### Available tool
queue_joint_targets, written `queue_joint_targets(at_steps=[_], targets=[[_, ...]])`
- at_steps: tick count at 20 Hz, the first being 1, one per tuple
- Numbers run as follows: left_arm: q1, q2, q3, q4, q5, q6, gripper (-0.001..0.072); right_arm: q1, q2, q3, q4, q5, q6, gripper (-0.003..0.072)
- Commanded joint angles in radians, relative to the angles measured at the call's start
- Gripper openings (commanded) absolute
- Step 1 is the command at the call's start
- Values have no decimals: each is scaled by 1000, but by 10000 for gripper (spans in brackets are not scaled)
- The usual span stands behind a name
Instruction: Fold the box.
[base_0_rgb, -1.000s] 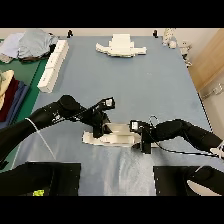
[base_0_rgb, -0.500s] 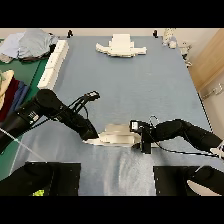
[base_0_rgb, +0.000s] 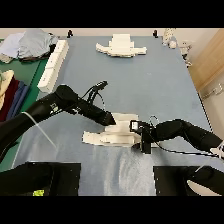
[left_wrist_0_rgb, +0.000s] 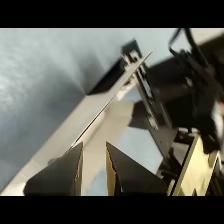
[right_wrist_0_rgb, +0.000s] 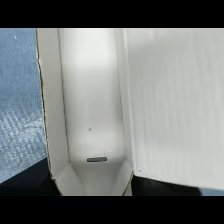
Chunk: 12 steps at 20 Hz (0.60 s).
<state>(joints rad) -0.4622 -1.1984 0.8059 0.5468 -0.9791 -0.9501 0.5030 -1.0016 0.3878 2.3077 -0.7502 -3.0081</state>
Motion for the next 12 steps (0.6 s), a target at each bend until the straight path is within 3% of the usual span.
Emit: queue_joint_targets(at_steps=[1, 6, 12], targets=[[29, -119, 16, -9, 30, -65, 216, 0, -1, -1, 0, 0, 0, 494], [26, -223, 16, -16, -23, -69, 216, 0, -1, -1, 0, 0, 0, 494], [27, -168, 66, -15, -64, 29, 217, 0, -1, -1, 0, 0, 0, 494]])
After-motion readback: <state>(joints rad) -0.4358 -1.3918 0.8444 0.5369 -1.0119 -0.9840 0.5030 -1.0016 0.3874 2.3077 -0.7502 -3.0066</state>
